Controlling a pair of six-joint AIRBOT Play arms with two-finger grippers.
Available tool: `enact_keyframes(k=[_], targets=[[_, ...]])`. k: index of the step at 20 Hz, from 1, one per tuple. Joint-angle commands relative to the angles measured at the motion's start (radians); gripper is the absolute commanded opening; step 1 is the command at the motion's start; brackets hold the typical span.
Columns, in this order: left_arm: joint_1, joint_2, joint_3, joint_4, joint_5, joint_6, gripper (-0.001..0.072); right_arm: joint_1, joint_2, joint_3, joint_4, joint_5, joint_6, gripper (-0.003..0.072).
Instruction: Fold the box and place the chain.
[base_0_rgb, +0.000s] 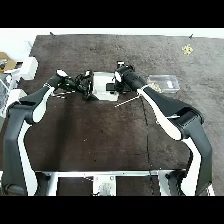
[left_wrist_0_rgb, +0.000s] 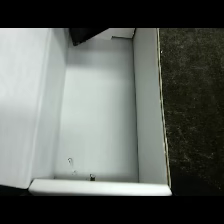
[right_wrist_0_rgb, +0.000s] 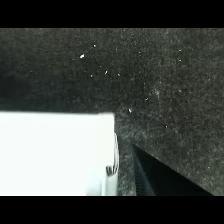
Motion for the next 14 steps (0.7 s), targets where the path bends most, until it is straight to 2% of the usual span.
enact_keyframes(k=[1,3,10,12,14], targets=[[0.0,0.0,0.001,0.0,-0.003,-0.001,0.0411,-0.014,0.023,0.002,0.066,0.036,-0.08,0.0399],[0.0,0.0,0.001,0.0,-0.002,-0.001,0.0411,-0.034,0.046,0.002,0.107,0.069,-0.142,0.0398],[0.0,0.0,0.001,0.0,-0.002,-0.001,0.0411,-0.158,0.182,0.003,0.108,0.159,-0.411,0.0396],[0.0,0.0,0.001,0.0,-0.003,-0.001,0.0411,-0.202,0.232,0.017,0.083,0.185,-0.504,0.0246],[0.0,0.0,0.001,0.0,-0.002,-0.001,0.0411,-0.262,0.271,0.038,0.059,0.195,-0.527,0.0247]])
